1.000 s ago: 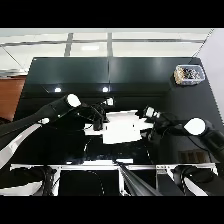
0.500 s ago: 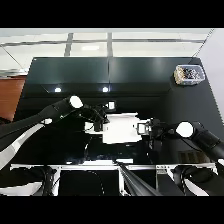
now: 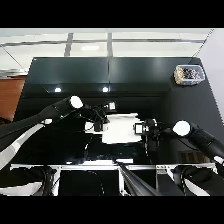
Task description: Fold the box and place the chain.
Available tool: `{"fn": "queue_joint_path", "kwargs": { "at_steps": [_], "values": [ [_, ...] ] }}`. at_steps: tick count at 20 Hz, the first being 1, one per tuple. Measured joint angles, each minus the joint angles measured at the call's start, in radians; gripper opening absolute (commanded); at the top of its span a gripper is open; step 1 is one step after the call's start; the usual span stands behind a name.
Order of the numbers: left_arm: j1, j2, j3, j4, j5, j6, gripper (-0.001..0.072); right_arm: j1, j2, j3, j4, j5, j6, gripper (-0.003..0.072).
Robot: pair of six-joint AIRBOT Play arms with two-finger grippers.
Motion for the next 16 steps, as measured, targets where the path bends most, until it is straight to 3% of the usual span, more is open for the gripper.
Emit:
{"fn": "queue_joint_path", "kwargs": {
  "at_steps": [8,16],
  "values": [
    [0.000,0.000,0.000,0.001,0.001,0.001,0.0027,0.022,-0.023,0.044,0.058,-0.064,-0.015,0.0666],
    [0.000,-0.001,0.000,0.001,0.006,0.000,0.0027,-0.093,-0.029,0.108,0.137,-0.079,-0.073,0.0666]
  ]
}}
